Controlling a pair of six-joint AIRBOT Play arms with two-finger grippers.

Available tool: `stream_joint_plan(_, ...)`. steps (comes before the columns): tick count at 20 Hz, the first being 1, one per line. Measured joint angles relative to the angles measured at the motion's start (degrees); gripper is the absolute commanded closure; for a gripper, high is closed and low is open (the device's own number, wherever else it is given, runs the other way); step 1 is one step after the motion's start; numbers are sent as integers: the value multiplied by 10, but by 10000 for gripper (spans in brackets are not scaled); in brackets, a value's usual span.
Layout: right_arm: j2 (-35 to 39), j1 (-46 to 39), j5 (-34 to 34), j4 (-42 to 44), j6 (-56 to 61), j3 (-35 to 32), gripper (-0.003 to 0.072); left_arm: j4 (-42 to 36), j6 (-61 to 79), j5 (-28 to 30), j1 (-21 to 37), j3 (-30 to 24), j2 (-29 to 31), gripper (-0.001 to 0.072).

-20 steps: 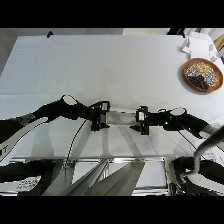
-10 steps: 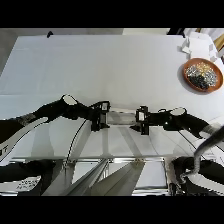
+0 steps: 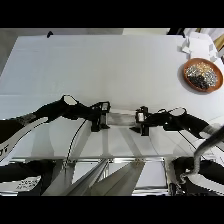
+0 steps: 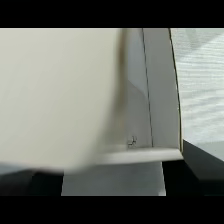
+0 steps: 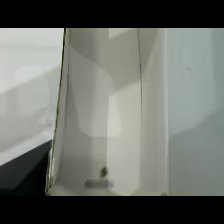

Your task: Fold the box and place the chain.

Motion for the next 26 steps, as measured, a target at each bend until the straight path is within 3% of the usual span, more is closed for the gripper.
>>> stream_joint_plan(4, 30, 0, -7, -16, 28, 1, -3, -1, -1, 3, 0, 0, 0, 503)
stream_joint_plan(12, 123, -37, -40, -214, 249, 1, -3, -4, -2, 14, 1, 0, 0, 503)
stream_joint_plan(20, 231, -89, 19, -346, 368, 1, -2, 6, 5, 7, 0, 0, 0, 503)
stream_joint_plan(26, 321, -94, 93, -372, 422, 1, 8, 1, 2, 10, 0, 0, 0, 503)
